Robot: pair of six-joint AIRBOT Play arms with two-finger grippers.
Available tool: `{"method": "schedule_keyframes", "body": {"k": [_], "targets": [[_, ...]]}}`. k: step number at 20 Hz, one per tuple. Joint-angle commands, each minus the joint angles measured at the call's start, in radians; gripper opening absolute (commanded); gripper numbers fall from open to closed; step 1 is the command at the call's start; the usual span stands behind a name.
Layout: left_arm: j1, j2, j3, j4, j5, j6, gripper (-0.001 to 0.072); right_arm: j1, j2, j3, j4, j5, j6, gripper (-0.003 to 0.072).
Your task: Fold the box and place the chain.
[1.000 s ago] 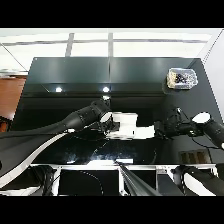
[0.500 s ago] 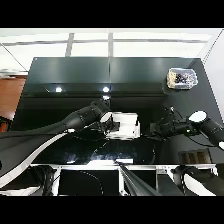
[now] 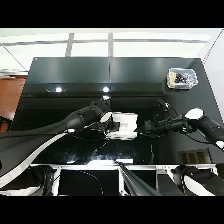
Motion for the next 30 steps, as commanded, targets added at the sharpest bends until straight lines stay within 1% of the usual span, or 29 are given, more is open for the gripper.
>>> {"method": "schedule_keyframes", "body": {"k": [1, 3, 5, 7, 10, 11, 15, 19, 21, 22, 23, 30], "targets": [[0.000, 0.000, 0.001, 0.000, 0.000, 0.000, 0.0032, 0.079, 0.001, 0.034, -0.027, -0.077, 0.066, 0.0644], [0.000, 0.000, 0.001, 0.000, 0.001, 0.000, 0.0032, 0.135, 0.001, 0.048, -0.126, -0.131, 0.198, 0.0637], [0.000, 0.000, 0.001, 0.000, 0.001, 0.000, 0.0032, 0.197, 0.001, 0.066, -0.223, -0.165, 0.284, 0.0523], [0.000, 0.000, 0.001, 0.001, 0.001, 0.000, 0.0032, 0.258, 0.001, 0.096, -0.288, -0.181, 0.349, 0.0522], [0.000, 0.000, 0.001, 0.001, 0.001, 0.000, 0.0032, 0.322, 0.001, 0.138, -0.406, -0.190, 0.498, 0.0522], [0.000, 0.000, 0.001, 0.001, 0.001, 0.000, 0.0032, 0.340, 0.001, 0.145, -0.420, -0.194, 0.534, 0.0469], [0.000, 0.000, 0.001, 0.001, 0.002, 0.000, 0.0032, 0.388, 0.000, 0.147, -0.442, -0.212, 0.626, 0.0468], [0.000, -0.001, 0.001, 0.001, 0.002, 0.000, 0.0032, 0.450, 0.000, 0.157, -0.579, -0.214, 0.747, 0.0468], [0.000, -0.001, 0.001, 0.001, 0.002, 0.000, 0.0032, 0.470, -0.003, 0.169, -0.618, -0.214, 0.790, 0.0467], [0.000, -0.001, 0.001, 0.001, 0.002, 0.000, 0.0032, 0.473, -0.004, 0.175, -0.630, -0.214, 0.805, 0.0419], [0.000, -0.001, 0.001, 0.001, 0.002, 0.000, 0.0032, 0.473, -0.004, 0.180, -0.635, -0.212, 0.810, 0.0355], [0.000, -0.002, 0.001, 0.001, 0.002, 0.000, 0.0032, 0.473, -0.049, 0.195, -0.636, -0.193, 0.853, 0.0355]]}}
